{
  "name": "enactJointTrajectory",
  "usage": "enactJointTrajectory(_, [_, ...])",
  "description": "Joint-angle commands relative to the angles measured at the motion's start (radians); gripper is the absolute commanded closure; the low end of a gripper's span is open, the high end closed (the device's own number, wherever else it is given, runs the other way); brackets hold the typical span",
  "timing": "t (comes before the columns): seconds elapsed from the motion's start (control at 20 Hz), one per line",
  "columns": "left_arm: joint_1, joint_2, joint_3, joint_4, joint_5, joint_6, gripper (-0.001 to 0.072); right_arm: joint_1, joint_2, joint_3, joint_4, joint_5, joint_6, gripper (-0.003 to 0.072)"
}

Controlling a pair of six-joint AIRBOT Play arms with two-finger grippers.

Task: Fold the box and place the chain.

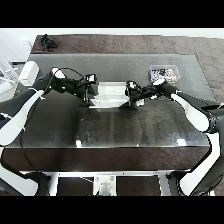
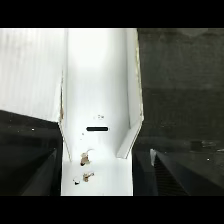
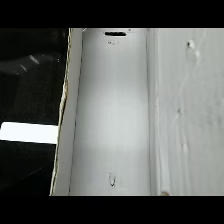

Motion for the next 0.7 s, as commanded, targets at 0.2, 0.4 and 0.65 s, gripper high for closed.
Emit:
enactJointTrajectory(0.2, [-0.002, -0.038, 0.000, -0.035, 0.038, -0.028, -0.0011, 0.000, 0.000, 0.000, 0.000, 0.000, 0.000, 0.0116])
enactJointTrajectory(0.4, [-0.001, -0.038, 0.000, -0.035, 0.051, -0.019, 0.0117, 0.000, 0.000, 0.000, 0.000, 0.000, 0.000, 0.0116])
enactJointTrajectory(0.65, [-0.002, -0.038, 0.000, -0.036, 0.051, -0.010, 0.0357, 0.000, 0.000, 0.000, 0.000, 0.000, 0.000, 0.0116])
